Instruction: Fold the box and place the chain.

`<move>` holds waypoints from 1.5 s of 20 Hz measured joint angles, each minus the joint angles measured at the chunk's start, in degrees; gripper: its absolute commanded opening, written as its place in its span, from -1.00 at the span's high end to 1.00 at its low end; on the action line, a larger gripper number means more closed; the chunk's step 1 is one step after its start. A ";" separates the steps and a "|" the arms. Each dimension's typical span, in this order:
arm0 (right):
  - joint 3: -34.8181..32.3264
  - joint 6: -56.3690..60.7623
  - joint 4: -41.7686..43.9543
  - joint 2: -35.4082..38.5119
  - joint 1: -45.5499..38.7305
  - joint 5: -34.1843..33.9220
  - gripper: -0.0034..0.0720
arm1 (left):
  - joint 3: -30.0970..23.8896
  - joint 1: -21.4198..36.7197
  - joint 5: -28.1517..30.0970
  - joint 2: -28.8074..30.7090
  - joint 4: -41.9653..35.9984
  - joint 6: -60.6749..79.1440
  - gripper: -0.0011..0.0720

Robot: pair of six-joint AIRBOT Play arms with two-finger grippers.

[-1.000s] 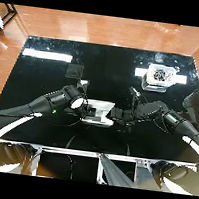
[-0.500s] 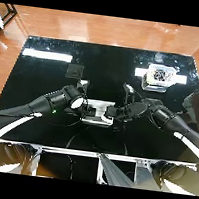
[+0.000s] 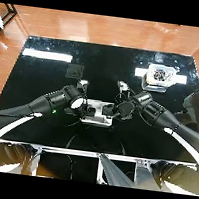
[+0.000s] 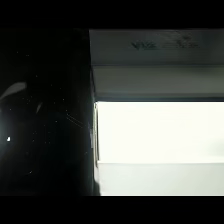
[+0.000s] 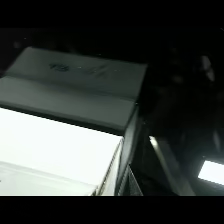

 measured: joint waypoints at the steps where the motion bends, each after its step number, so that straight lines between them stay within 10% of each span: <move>1: 0.22 0.72 -0.17 -0.28 0.07 -0.39 -0.05 | 0.00 0.00 -0.33 0.00 0.00 0.00 0.91; 30: 8.20 6.80 -4.31 -8.28 1.11 -11.58 0.28 | 0.00 -0.02 -0.59 0.00 -0.37 -0.07 0.91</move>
